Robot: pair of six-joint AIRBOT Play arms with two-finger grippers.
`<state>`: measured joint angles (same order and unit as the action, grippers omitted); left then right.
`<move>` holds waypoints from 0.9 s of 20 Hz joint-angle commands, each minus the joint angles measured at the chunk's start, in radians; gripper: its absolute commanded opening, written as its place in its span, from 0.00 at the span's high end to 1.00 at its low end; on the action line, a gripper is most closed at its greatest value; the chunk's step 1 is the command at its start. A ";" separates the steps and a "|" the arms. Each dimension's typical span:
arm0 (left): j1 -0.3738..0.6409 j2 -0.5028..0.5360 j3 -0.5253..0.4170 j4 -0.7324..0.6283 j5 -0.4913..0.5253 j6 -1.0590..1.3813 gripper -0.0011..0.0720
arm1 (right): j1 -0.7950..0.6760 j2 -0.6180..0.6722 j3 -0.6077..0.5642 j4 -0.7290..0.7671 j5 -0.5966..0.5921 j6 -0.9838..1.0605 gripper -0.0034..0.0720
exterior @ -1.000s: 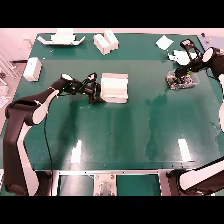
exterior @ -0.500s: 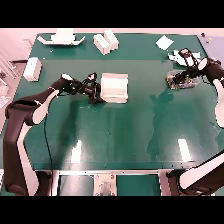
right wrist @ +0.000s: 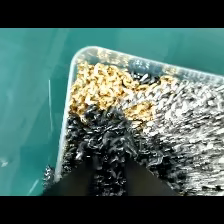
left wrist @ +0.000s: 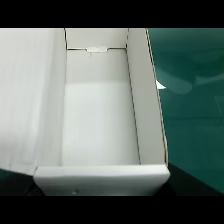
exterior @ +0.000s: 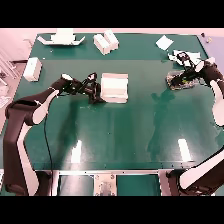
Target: Fold the box and place the chain.
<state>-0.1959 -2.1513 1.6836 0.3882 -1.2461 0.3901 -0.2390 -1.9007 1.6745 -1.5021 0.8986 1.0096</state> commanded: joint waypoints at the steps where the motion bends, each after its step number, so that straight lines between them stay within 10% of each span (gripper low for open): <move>1: 0.001 0.000 0.000 0.000 0.000 0.000 0.44 | 0.002 -0.006 -0.001 0.026 0.019 0.003 0.90; 8: 0.001 0.000 0.000 0.000 0.000 0.000 0.44 | 0.006 0.036 0.071 0.024 0.135 0.029 0.94; 18: 0.001 0.000 0.000 0.000 0.001 0.001 0.44 | 0.102 0.466 0.097 0.021 0.135 0.125 0.94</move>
